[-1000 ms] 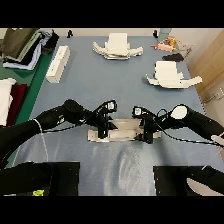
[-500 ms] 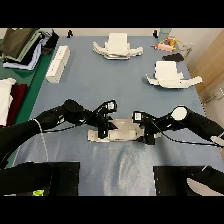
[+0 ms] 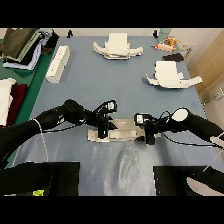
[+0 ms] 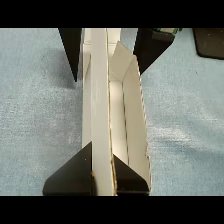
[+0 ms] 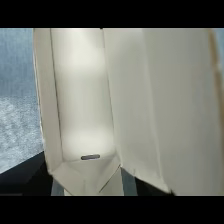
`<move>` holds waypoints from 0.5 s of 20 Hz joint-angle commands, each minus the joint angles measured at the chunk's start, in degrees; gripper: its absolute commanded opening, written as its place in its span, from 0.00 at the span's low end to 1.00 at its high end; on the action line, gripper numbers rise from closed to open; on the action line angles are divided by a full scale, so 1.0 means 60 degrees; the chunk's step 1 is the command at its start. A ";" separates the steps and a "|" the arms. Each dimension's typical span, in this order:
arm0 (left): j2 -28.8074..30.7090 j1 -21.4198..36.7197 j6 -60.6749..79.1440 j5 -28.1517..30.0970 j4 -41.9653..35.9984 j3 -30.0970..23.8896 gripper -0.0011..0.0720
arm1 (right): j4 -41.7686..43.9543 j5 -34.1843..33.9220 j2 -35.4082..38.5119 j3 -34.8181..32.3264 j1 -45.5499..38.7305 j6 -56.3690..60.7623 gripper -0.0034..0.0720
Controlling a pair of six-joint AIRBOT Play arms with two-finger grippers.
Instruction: Fold the box.
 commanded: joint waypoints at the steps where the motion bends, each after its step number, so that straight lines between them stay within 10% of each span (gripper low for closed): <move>1: -0.0007 0.0004 0.0000 0.0004 0.0000 0.0004 0.04 | 0.0342 -0.0109 -0.0080 -0.0200 -0.0069 -0.0219 0.98; 10: -0.0007 0.0004 -0.0004 0.0004 0.0000 0.0004 0.04 | 0.0714 -0.0106 -0.0182 -0.0379 -0.0066 -0.0525 0.87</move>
